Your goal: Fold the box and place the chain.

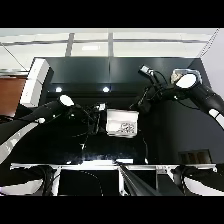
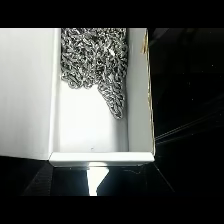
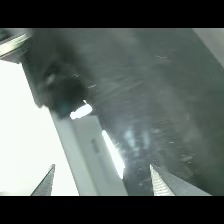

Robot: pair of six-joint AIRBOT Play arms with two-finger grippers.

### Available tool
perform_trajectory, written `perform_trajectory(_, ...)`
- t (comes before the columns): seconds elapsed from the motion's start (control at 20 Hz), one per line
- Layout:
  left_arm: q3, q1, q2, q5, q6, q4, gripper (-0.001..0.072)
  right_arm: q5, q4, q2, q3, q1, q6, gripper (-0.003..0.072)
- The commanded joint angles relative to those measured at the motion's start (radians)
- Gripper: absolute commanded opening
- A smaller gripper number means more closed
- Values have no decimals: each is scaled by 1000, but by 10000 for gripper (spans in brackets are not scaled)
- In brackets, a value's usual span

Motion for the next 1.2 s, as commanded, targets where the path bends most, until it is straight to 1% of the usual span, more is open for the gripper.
perform_trajectory(0.0,1,-1,-1,1,-1,0,483,114,-45,50,10,15,-106,720)
perform_trajectory(0.05,1,-1,-1,1,-1,0,483,116,-95,84,7,15,-56,720)
perform_trajectory(0.1,1,-1,-1,1,-1,0,483,116,-114,117,-7,16,-35,720)
perform_trajectory(0.2,1,-1,-1,1,-1,0,483,93,-98,180,-93,34,-43,720)
perform_trajectory(0.3,1,-1,-1,1,-1,0,483,48,-94,196,-188,67,-83,720)
perform_trajectory(0.35,1,-1,-1,1,-1,0,483,0,-87,196,-233,85,-104,720)
perform_trajectory(0.45,1,-1,-1,1,-1,0,483,-57,-63,196,-281,115,-134,720)
perform_trajectory(0.75,1,-1,-1,1,-1,0,483,-37,-60,196,-284,163,-136,720)
perform_trajectory(0.95,1,-1,-1,1,-1,1,483,-38,-60,196,-283,165,-136,720)
perform_trajectory(1.0,1,-1,-1,1,-1,1,483,-38,-60,196,-283,165,-136,638)
perform_trajectory(1.05,1,-1,-1,1,-1,1,483,-39,-60,197,-283,165,-136,621)
perform_trajectory(1.15,1,-1,-1,1,-1,1,483,-48,-37,197,-283,165,-136,620)
